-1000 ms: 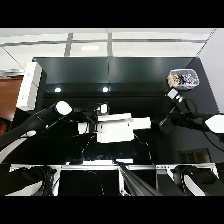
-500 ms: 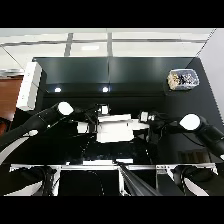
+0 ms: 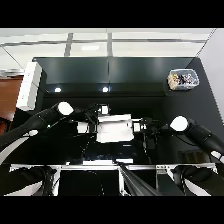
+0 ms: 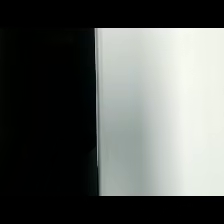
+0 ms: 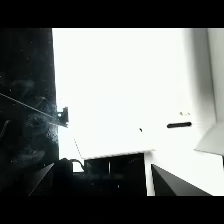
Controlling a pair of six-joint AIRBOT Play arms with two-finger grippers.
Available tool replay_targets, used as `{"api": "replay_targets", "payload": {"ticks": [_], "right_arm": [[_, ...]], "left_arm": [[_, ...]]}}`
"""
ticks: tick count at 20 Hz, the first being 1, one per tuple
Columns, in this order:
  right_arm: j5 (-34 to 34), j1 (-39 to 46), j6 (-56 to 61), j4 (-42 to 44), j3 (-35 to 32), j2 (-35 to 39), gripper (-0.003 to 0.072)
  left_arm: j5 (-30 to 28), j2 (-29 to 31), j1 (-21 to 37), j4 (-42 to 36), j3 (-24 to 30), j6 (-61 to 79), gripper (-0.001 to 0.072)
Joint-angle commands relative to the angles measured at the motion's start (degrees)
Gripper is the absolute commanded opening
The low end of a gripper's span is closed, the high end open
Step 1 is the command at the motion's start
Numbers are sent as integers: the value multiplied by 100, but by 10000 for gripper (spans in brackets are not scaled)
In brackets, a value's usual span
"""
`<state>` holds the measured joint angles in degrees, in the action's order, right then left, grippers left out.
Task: Fold the box and place the chain.
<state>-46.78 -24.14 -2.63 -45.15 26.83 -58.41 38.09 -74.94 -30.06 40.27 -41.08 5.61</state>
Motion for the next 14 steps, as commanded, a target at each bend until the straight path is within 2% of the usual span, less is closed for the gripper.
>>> {"api": "replay_targets", "payload": {"ticks": [1,7,14], "right_arm": [[492,-293,-87,79,-72,-44,714],[911,-431,-90,166,-72,-149,715],[914,-474,-109,326,-72,-177,714]], "left_arm": [[-9,-2,-4,2,-4,-2,27],[-9,-2,-4,2,-4,-2,27],[-7,-2,-4,0,-4,-2,27]]}}
